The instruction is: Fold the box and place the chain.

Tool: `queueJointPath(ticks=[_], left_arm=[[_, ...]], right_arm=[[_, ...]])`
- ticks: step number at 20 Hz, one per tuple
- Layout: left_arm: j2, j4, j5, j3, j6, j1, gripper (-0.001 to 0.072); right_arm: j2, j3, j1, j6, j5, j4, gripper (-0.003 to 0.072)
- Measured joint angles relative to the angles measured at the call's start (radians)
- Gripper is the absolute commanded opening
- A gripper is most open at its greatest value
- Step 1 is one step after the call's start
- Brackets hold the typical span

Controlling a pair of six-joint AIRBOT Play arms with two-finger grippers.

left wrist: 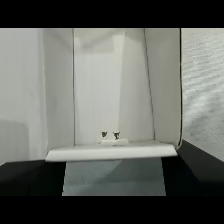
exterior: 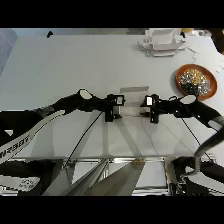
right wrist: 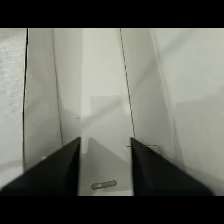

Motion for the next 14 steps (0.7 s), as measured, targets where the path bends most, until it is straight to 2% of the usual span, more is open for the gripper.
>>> queueJointPath(ticks=[1,5,11,14], left_arm=[[0.0,0.0,0.0,0.0,0.001,0.0,0.0083],[0.0,0.001,0.0,0.0,0.001,0.0,0.0083],[0.0,0.0,0.0,0.0,0.001,0.0,0.0083],[0.0,0.0,0.0,0.0,0.001,0.0,0.0083]], right_arm=[[0.006,0.0,0.0,0.029,-0.002,-0.014,0.0023],[0.066,-0.001,0.0,0.29,0.002,-0.098,0.0021],[0.259,-0.001,0.0,0.944,0.0,-0.199,0.0021],[0.35,-0.002,-0.011,1.265,-0.015,-0.309,0.0021]])
